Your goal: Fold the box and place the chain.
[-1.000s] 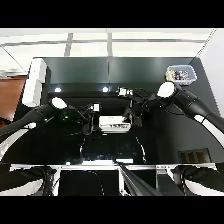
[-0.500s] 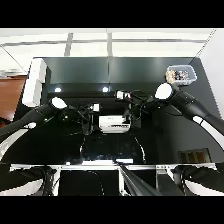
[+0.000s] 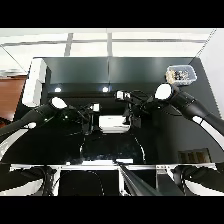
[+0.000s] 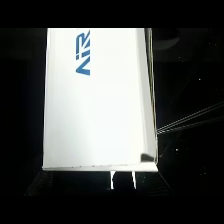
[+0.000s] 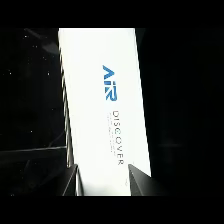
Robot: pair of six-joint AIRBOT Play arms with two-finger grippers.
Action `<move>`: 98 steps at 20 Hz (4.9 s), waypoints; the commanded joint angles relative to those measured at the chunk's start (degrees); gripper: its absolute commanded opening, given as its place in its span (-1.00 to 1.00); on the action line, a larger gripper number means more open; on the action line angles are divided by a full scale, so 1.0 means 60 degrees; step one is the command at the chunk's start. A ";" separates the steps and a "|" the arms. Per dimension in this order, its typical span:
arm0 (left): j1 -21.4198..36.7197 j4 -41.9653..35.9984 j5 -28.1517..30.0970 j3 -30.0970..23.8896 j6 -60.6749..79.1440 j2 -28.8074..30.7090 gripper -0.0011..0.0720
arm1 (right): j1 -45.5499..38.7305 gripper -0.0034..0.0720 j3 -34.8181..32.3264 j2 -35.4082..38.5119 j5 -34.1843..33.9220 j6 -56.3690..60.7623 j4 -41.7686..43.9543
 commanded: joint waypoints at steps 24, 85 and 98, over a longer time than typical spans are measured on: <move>0.0000 0.0007 -0.0004 0.0011 0.0000 -0.0004 -0.04 | 0.0361 0.10 0.0004 0.0004 0.0087 0.0098 -0.0659; 0.0007 -0.1049 0.0776 0.0011 -0.0033 -0.0004 0.65 | -0.3588 -0.87 -0.1821 0.2528 0.1027 0.6608 0.3085; -0.0146 -0.2073 -0.0146 0.1388 -0.0076 0.0412 0.97 | -0.3876 -0.86 -0.1821 0.2645 0.1086 0.7916 0.1676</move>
